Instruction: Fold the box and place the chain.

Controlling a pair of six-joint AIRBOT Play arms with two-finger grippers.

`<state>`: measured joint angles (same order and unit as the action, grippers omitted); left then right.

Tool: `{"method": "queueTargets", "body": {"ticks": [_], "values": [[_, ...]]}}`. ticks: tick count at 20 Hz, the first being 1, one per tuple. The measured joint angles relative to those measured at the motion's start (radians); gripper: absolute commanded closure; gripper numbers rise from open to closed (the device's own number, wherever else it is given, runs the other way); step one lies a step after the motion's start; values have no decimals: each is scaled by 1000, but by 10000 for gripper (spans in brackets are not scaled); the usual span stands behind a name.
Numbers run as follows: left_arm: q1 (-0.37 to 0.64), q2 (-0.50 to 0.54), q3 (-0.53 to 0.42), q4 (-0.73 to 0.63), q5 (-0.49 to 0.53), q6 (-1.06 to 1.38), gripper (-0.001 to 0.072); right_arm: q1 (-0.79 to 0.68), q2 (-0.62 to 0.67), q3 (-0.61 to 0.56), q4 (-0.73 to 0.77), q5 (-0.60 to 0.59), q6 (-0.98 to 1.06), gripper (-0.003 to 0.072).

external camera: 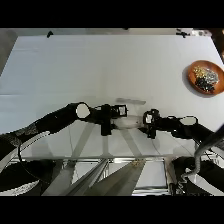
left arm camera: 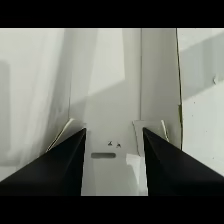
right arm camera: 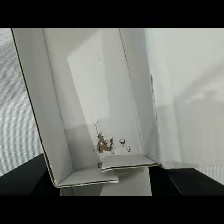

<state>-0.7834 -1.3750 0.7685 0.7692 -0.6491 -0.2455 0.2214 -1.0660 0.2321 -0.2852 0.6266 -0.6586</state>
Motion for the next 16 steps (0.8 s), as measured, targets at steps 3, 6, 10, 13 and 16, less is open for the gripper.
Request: {"method": "queueTargets", "body": {"ticks": [3,6,10,13,16], "values": [[-6,-8,0,-5,1,0,229,0,0,0,-1,1,-1,284],[-9,-11,0,-10,-2,0,448,0,0,0,-1,2,-1,284],[-10,-11,1,-14,-5,-5,702,0,0,0,0,2,1,284],[-10,-11,0,-14,-5,-26,597,0,0,0,0,2,2,284],[-7,8,0,-13,-22,-43,531,0,0,0,0,5,3,284]]}}
